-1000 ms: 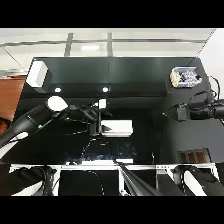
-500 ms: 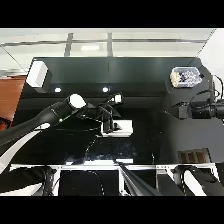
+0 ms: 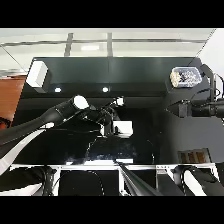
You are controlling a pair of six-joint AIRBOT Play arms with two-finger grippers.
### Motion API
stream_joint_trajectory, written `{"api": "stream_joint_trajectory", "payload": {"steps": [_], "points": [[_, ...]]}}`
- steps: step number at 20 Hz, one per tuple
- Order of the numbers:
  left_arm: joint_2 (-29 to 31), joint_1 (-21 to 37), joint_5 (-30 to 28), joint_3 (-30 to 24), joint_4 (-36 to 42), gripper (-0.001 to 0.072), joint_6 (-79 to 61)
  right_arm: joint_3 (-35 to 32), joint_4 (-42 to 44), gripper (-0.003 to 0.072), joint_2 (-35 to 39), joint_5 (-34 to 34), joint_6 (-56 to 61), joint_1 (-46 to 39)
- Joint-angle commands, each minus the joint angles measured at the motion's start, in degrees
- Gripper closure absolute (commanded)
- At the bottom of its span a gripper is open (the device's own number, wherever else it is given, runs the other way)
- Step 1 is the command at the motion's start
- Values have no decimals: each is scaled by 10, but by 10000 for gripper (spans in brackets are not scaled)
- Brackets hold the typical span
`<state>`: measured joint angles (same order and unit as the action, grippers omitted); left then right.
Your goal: Fold the box and place the chain.
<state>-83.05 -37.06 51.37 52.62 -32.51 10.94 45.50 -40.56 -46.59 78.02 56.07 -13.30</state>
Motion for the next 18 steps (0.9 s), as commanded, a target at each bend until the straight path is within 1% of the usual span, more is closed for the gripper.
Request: {"api": "stream_joint_trajectory", "payload": {"steps": [1,3,7,14,16,18], "points": [[-2,-5,16,1,-1,4,0,1,0,669,0,-3,0,0],[-2,-6,16,1,-3,4,-1,1,0,669,0,-3,0,0],[-2,-9,17,2,-43,4,-1,1,0,669,0,-7,1,0],[-3,-9,15,2,-78,5,-4,1,0,669,0,-8,1,0],[-10,-11,4,2,-89,5,-4,1,0,669,0,-13,1,0],[-23,-21,-28,2,-115,5,14,1,0,669,0,-19,1,0]]}}
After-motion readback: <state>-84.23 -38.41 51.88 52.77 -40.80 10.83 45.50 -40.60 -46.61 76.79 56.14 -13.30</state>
